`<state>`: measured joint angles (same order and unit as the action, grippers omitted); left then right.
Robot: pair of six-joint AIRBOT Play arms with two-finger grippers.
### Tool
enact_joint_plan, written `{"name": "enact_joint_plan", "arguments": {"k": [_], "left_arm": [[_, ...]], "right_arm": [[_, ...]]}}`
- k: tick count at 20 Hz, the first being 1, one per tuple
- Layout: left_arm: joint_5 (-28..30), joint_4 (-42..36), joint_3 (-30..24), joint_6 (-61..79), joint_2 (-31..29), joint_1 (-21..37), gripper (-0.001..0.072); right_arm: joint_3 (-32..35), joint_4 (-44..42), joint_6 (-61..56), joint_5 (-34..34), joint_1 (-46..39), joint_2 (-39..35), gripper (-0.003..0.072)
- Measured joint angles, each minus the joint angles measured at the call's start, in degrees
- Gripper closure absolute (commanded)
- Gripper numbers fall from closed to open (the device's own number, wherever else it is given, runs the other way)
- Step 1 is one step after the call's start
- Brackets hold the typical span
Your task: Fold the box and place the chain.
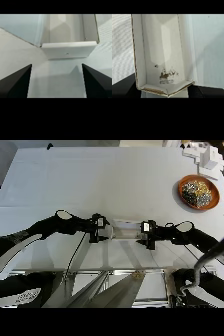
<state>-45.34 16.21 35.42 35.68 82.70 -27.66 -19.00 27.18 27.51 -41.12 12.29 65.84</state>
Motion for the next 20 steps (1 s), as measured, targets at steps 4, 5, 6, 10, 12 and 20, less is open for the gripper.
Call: {"name": "enact_joint_plan", "arguments": {"k": [4, 5, 6, 10, 12, 20], "left_arm": [[-0.8, 0.4, 0.2, 0.5, 0.6, -1.3, 0.0010], [-0.9, 0.5, 0.2, 0.6, 0.7, -1.5, 0.0010], [-1.0, 0.5, 0.3, 0.5, 0.8, -1.7, 0.0010], [-1.4, 0.0, 0.3, 0.3, 1.3, -2.3, 0.0011], [-1.1, -1.0, 0.3, 0.2, 1.4, -3.0, 0.0011], [0.5, -3.7, 0.3, 0.0, 1.6, -5.0, 0.0015]], "right_arm": [[0.0, 0.0, 0.0, 0.0, 0.0, 0.0, 0.0350], [0.0, 0.0, 0.0, 0.0, 0.0, 0.0, 0.0350], [0.0, 0.0, 0.0, 0.0, 0.0, 0.0, 0.0350], [0.0, 0.0, 0.0, 0.0, 0.0, 0.0, 0.0350], [0.0, 0.0, 0.0, 0.0, 0.0, 0.0, 0.0350], [0.0, 0.0, 0.1, 0.0, 0.0, 0.0, 0.0350]]}}
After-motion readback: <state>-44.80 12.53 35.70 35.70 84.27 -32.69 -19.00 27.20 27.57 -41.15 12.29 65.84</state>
